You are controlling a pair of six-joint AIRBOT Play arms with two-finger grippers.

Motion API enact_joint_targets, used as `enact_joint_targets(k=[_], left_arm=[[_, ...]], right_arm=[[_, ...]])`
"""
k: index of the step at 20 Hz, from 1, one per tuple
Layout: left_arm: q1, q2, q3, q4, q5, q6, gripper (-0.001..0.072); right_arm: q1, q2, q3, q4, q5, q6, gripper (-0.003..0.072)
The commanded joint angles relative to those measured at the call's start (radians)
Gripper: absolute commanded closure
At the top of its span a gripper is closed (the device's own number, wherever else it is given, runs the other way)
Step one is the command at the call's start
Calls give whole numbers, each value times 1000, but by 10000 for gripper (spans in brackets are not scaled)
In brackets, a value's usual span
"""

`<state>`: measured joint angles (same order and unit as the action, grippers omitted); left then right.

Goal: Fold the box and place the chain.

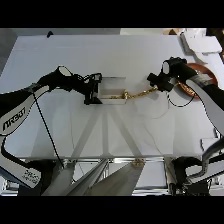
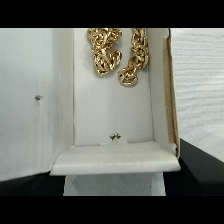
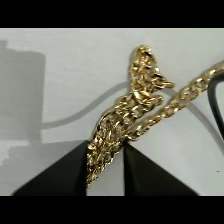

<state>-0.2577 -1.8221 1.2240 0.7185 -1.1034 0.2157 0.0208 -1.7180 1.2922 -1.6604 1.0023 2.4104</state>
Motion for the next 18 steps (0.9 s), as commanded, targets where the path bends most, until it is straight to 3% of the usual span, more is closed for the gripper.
enact_joint_targets(k=[1,2,3,9,18], left_arm=[[1,0,0,0,0,0,434],[0,1,0,0,0,0,434],[1,1,0,0,0,0,434],[1,0,0,0,0,0,434],[0,1,0,0,1,0,434]], right_arm=[[0,-16,-1,7,18,0,605],[0,-16,-1,7,16,-3,665],[0,-16,-1,7,15,-3,671],[23,18,-1,-4,37,-100,673],[172,238,-1,-146,111,-249,673]])
